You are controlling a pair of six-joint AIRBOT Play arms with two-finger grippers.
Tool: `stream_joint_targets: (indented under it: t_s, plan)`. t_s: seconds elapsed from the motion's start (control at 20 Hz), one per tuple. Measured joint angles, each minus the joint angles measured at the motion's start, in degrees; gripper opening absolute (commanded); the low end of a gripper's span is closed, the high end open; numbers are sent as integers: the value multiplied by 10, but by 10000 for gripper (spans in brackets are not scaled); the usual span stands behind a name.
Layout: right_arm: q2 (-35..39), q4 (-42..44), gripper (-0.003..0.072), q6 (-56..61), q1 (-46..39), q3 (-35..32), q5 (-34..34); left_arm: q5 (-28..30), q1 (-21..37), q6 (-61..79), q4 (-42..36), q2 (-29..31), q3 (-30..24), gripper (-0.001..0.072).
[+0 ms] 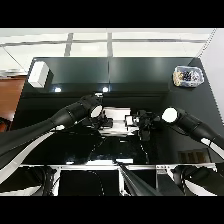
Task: Fold the box and place the chain.
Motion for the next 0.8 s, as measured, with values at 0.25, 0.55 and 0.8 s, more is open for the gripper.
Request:
stream_joint_targets:
  t_s: [0.25, 0.55, 0.8]
  plan:
    - [-1, 58, 122, 3, 1, 0, 0, 0, 0, 0, 0, 0, 0, 24]
    - [-30, 169, 128, 10, 8, -6, -28, 0, 0, -1, 0, 0, 0, 25]
    - [-45, 202, 146, 34, 9, -12, -34, 2, 0, -1, 0, 0, 0, 25]
